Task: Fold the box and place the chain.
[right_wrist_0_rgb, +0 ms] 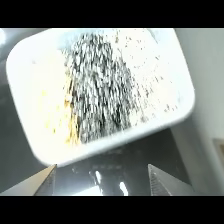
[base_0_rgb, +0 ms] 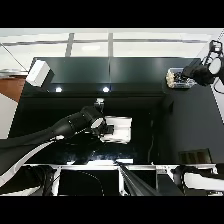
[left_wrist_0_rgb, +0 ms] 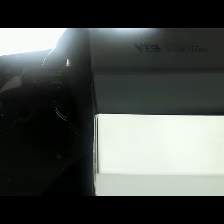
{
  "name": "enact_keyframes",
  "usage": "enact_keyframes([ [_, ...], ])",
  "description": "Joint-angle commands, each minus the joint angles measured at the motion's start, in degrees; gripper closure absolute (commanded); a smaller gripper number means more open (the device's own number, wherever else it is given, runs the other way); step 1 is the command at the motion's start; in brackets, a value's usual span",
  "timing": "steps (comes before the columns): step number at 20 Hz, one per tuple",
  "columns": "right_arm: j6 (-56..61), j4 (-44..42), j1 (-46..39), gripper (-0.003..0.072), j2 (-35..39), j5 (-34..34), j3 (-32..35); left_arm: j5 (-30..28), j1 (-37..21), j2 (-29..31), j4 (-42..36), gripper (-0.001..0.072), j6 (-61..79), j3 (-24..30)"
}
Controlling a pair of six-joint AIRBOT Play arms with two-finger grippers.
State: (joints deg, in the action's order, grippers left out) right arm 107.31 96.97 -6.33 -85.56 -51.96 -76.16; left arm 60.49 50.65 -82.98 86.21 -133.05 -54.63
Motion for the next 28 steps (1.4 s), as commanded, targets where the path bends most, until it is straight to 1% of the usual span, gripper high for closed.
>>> enact_keyframes([
  [1,-1.70,-2.60,-1.77,0.0086,-12.72,-0.94,-9.88,0.24,0.02,-0.04,0.07,0.0679,-0.04,0.02],
  [4,-1.84,-4.44,-1.77,0.0086,-17.88,-0.94,-13.53,0.24,-0.02,-0.04,0.04,0.0679,-0.04,0.02],
  [10,-1.79,-4.17,-2.36,0.0099,-20.87,-0.31,-14.60,1.55,-0.02,-0.04,0.07,0.0678,-0.02,0.02],
  [11,-1.77,-4.17,-2.49,0.0231,-20.94,-0.31,-14.60,1.68,0.00,-0.04,0.04,0.0678,-0.02,0.02],
  [12,-1.77,-4.17,-2.51,0.0424,-20.94,-0.76,-15.02,1.73,0.00,-0.04,0.04,0.0678,-0.02,0.02],
  [13,-1.86,-4.20,-2.51,0.0560,-20.92,-1.33,-15.69,1.70,0.00,-0.04,0.07,0.0678,-0.02,0.02],
  [14,-2.16,-4.22,-2.49,0.0633,-20.87,-2.60,-16.87,1.66,0.00,-0.04,0.07,0.0678,-0.04,0.02],
  [15,-2.84,-4.20,-2.49,0.0656,-20.87,-4.09,-18.29,1.60,0.00,-0.04,0.09,0.0678,-0.04,0.02],
  [19,-7.26,-4.13,-2.51,0.0657,-19.85,-9.14,-23.17,1.55,0.00,-0.04,0.07,0.0679,-0.04,0.02],
  [22,-11.45,-4.22,-2.49,0.0658,-17.38,-13.81,-26.71,1.49,0.00,-0.04,0.09,0.0678,-0.02,0.02],
  [24,-14.47,-4.46,-2.51,0.0658,-13.00,-14.67,-27.08,1.42,0.00,-0.04,0.09,0.0678,-0.02,0.02],
  [28,-15.72,-8.70,-2.45,0.0658,-2.29,-15.19,-27.08,1.22,0.00,-0.35,0.09,0.0679,-0.04,0.02],
])
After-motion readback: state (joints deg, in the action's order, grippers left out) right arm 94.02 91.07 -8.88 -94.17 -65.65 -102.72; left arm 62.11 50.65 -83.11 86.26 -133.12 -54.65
